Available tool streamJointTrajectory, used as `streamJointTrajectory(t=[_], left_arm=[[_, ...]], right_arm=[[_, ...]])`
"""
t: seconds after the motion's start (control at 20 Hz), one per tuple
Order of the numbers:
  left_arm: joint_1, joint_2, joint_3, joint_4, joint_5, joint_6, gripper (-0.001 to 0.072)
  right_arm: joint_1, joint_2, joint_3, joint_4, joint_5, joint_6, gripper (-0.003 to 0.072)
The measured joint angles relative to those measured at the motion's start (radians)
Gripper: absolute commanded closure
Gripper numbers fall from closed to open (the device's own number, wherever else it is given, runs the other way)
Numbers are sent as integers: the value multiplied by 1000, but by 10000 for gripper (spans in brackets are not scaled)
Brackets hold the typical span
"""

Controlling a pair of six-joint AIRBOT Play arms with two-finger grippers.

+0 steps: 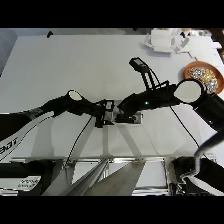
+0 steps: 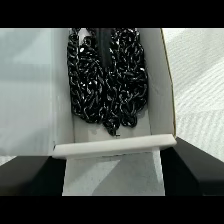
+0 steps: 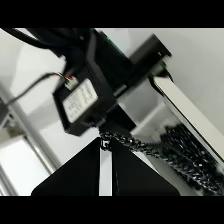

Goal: Fold the box and place the chain.

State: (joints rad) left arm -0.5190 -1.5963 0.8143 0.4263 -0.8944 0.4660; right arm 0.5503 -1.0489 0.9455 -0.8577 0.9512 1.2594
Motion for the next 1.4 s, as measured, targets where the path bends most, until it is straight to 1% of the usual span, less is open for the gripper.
streamJointTrajectory(t=[0.2,0.4,0.6,0.85,0.9,1.0,1.05,1.15,1.25,1.3,1.35,1.4], left_arm=[[0,0,0,0,0,1,502],[0,0,0,0,0,0,503],[0,0,0,0,0,0,503],[0,0,0,0,0,0,503],[0,0,0,0,0,0,503],[0,0,0,0,0,0,503],[0,0,0,0,0,0,503],[0,0,0,0,0,0,503],[0,0,0,0,0,0,503],[0,0,0,0,0,0,503],[0,0,0,0,0,0,503],[0,0,0,0,0,0,503]], right_arm=[[11,0,0,93,-39,-58,669],[14,0,0,84,-65,-77,669],[14,0,0,11,-65,-49,669],[14,-3,0,-163,8,56,667],[14,-6,-1,-189,22,67,633],[14,-17,-3,-224,40,80,449],[14,-21,-3,-233,45,80,431],[13,-27,-1,-238,57,74,427],[2,-29,21,-209,77,22,432],[-10,-30,41,-188,95,-17,461],[-27,-30,66,-167,111,-58,520],[-46,-31,90,-151,126,-93,531]])
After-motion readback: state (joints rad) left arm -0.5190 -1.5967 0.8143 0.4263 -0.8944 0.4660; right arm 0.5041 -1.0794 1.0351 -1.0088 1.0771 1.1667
